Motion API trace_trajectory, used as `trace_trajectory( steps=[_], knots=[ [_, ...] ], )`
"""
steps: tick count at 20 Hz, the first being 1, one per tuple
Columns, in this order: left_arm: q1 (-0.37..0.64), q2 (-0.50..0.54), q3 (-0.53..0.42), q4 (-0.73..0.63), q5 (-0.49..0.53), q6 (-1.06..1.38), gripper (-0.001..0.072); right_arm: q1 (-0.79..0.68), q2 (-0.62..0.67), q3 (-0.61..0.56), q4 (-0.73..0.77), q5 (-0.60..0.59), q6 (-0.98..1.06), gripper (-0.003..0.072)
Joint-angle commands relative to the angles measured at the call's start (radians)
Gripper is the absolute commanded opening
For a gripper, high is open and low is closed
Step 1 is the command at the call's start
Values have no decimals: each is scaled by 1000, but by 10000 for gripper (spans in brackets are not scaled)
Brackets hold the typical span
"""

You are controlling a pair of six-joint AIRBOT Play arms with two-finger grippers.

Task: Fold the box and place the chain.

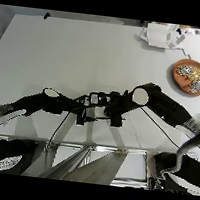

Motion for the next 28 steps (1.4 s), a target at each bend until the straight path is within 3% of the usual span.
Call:
trace_trajectory(
  steps=[1, 2, 4, 11, 12, 14, 28],
  knots=[
    [0, 1, 1, 1, 0, 0, 109, 0, 0, -38, 0, 9, 5, 106],
    [0, 1, 1, 1, 0, 0, 109, 0, 0, -40, 6, 13, 5, 228],
    [0, 1, 1, 1, 0, 0, 109, 0, 2, -40, 30, 13, 5, 318],
    [0, 1, 1, 1, 0, 0, 109, 0, 88, -40, 48, 8, 5, 316],
    [0, 1, 1, 1, 0, 0, 109, 0, 99, -40, 48, 8, 5, 269],
    [0, 1, 1, 1, 0, 0, 109, 0, 99, -41, 48, 8, 5, 26],
    [0, 1, 1, 1, 0, 0, 109, 0, -11, -59, 47, -21, 54, 14]
  ],
)
